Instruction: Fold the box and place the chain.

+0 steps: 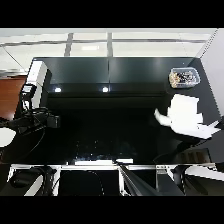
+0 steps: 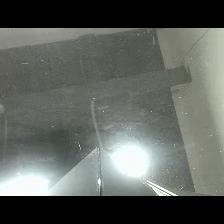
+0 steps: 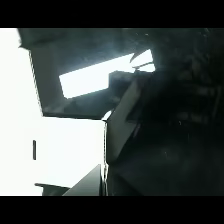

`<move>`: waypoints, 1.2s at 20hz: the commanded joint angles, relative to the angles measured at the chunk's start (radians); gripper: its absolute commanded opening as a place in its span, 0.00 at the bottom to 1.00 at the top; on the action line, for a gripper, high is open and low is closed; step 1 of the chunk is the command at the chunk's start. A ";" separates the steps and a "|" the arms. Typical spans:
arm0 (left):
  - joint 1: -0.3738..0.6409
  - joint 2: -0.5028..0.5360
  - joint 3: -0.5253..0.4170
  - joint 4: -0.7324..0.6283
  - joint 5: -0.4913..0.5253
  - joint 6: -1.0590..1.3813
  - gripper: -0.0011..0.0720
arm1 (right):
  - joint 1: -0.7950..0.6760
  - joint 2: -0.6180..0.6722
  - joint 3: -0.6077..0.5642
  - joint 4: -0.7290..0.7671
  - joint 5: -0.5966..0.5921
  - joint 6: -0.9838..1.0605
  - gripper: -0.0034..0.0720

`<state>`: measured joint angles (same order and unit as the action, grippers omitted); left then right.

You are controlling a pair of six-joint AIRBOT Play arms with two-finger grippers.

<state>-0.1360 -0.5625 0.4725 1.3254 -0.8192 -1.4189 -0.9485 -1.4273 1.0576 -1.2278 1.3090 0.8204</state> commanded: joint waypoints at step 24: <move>0.000 0.001 0.000 0.000 0.007 0.000 0.05 | 0.958 0.513 -0.635 0.766 -0.568 0.153 0.06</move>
<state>-0.1360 -0.5625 0.4725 1.3251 -0.8146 -1.4189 -0.1333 -0.9226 0.5255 -0.5495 0.9096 0.9592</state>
